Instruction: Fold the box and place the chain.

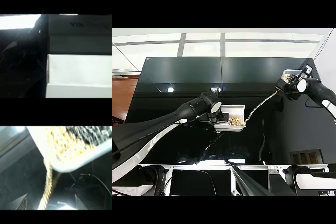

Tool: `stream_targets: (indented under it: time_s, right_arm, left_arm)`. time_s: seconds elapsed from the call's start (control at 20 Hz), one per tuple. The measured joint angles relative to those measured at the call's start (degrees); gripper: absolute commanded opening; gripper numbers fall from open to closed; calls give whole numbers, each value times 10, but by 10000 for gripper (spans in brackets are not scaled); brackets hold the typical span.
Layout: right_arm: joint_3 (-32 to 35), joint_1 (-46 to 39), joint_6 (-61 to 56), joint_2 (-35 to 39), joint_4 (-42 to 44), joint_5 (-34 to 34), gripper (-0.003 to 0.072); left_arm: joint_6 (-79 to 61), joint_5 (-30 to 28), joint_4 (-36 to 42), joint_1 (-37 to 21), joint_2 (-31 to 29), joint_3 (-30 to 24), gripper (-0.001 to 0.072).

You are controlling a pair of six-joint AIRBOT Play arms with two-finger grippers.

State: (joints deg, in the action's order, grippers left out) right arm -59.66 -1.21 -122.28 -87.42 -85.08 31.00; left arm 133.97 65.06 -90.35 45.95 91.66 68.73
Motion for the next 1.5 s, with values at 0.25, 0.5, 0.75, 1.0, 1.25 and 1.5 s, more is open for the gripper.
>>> stream_targets:
  time_s: [0.25,0.5,0.75,1.0,1.25,1.5]
  right_arm:
    - [-41,-3,-10,-44,2,-1,143]
    - [-67,-3,7,-50,23,35,15]
    - [-128,-3,214,21,125,120,15]
    - [-165,-3,351,187,190,223,15]
    - [-173,-3,404,317,243,322,15]
    - [-174,-3,458,356,346,452,15]
  left_arm:
    - [0,1,0,0,0,0,30]
    - [0,1,0,0,0,0,31]
    - [0,1,0,0,0,0,31]
    - [0,1,5,0,0,0,31]
    - [0,1,9,0,0,0,31]
    - [0,0,10,0,0,0,31]
